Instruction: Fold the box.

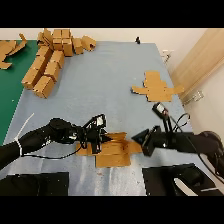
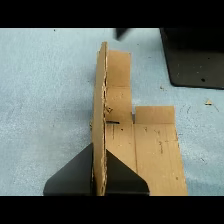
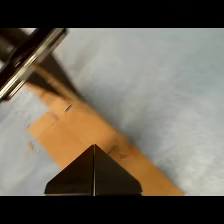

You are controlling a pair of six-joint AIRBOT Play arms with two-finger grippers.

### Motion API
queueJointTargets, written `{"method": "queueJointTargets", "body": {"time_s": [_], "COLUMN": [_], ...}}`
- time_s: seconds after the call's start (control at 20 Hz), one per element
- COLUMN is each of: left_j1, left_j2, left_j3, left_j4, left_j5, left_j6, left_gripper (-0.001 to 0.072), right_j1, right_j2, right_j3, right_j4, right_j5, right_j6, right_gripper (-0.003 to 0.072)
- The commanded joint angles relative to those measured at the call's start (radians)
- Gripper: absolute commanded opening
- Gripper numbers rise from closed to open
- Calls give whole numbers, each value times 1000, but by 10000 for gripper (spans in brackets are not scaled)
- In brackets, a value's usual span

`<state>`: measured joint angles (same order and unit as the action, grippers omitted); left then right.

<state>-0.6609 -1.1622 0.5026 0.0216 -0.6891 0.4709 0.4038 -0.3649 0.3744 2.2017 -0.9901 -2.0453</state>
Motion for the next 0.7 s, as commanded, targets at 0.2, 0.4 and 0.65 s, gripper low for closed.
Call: {"method": "queueJointTargets", "body": {"time_s": [0.2, 0.4, 0.65], "left_j1": [0, 0, 0], "left_j2": [1, 1, 1], "left_j3": [1, 1, 1], "left_j4": [0, 0, 0], "left_j5": [0, 0, 0], "left_j6": [0, 0, 0], "left_gripper": [14, 15, 14], "right_j1": [544, 872, 1138], "right_j2": [59, -52, -342], "right_j3": [-42, -45, -44], "right_j4": [-508, -755, -1056], "right_j5": [32, 126, 188], "right_j6": [272, 502, 634], "right_gripper": [1, 1, 6]}}
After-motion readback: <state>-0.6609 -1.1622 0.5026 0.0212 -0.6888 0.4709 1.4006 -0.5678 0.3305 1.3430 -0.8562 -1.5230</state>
